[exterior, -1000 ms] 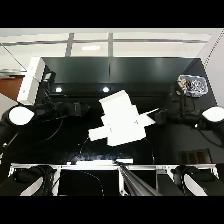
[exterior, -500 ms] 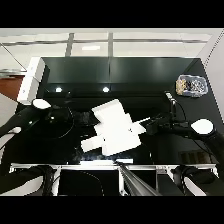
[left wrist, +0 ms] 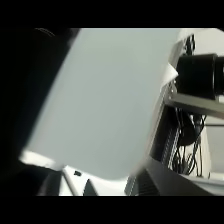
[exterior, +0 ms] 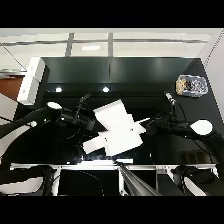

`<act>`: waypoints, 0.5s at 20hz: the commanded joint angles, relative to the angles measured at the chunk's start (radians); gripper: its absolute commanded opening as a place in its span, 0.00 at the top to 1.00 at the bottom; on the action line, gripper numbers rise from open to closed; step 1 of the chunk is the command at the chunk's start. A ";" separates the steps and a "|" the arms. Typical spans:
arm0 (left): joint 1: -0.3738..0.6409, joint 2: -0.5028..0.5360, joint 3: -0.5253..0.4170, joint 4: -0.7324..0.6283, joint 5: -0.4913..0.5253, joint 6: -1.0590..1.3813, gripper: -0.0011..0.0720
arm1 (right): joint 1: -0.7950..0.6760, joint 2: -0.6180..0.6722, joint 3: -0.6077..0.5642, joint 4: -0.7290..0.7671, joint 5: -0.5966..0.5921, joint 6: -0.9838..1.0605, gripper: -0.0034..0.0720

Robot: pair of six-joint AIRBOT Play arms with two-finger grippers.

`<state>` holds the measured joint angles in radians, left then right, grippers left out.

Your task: Fold the box and place the chain.

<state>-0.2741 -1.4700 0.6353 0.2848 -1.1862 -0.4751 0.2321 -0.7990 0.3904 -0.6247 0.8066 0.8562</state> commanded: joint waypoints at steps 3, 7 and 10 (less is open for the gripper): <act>-0.006 -0.020 0.027 0.076 -0.031 0.087 0.58 | 0.000 0.001 0.000 -0.005 0.000 0.000 0.89; -0.010 -0.021 0.035 0.074 -0.004 0.087 0.84 | 0.000 0.001 0.000 -0.020 0.001 0.001 0.89; -0.010 -0.021 0.053 0.082 -0.018 0.087 0.94 | -0.018 0.001 0.005 -0.035 0.019 0.041 0.01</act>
